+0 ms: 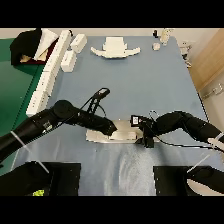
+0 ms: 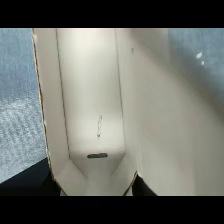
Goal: Fold the box.
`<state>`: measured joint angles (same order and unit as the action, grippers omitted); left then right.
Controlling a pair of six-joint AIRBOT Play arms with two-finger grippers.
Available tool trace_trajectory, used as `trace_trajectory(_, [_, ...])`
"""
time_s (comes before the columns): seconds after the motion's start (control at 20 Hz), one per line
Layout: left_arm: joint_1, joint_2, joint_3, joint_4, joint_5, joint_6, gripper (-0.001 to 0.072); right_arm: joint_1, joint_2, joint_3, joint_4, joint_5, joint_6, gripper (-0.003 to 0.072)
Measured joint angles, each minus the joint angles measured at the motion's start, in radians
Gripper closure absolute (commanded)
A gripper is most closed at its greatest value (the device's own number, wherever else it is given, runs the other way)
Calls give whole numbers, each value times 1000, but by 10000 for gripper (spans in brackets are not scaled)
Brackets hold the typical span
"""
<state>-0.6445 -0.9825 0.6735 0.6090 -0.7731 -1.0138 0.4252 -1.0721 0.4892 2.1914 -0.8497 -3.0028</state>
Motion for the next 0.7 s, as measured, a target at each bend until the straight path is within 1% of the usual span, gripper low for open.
trace_trajectory(0.15, [40,-102,68,-7,39,-59,696,0,0,0,0,0,0,158])
trace_trajectory(0.4, [90,-251,103,-3,59,-137,697,0,0,0,0,0,2,158])
trace_trajectory(0.55, [98,-310,108,0,63,-166,697,0,0,-1,0,0,2,158])
trace_trajectory(0.7, [101,-337,111,3,67,-181,696,0,0,-1,0,0,2,158])
